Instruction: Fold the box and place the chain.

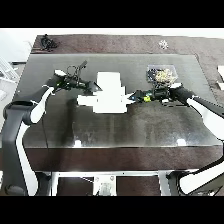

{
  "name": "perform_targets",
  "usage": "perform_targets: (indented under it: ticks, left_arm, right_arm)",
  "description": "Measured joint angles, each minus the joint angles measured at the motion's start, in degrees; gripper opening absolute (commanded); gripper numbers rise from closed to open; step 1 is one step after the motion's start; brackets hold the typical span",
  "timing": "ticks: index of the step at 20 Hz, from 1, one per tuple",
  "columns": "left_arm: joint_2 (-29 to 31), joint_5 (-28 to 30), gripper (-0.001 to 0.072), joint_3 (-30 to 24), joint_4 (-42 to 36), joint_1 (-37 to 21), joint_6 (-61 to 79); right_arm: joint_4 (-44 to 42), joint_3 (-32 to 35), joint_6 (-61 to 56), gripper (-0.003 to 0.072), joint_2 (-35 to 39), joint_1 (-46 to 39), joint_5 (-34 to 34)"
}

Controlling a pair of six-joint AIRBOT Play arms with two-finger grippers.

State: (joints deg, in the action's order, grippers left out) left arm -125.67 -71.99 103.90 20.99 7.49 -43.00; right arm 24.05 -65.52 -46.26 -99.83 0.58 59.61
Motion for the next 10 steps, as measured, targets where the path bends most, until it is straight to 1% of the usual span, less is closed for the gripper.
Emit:
perform_targets:
  ticks: [2,10]
  left_arm:
    - [0.0,-0.1,0.002,0.0,-0.1,0.0,0.0]
    - [0.0,-0.4,0.0016,0.0,-0.1,0.0,4.1]
  right_arm:
    - [0.0,0.0,0.0,0.0005,0.0,0.0,0.0]
    - [0.0,0.0,0.0,0.0011,0.0,0.0,0.0]
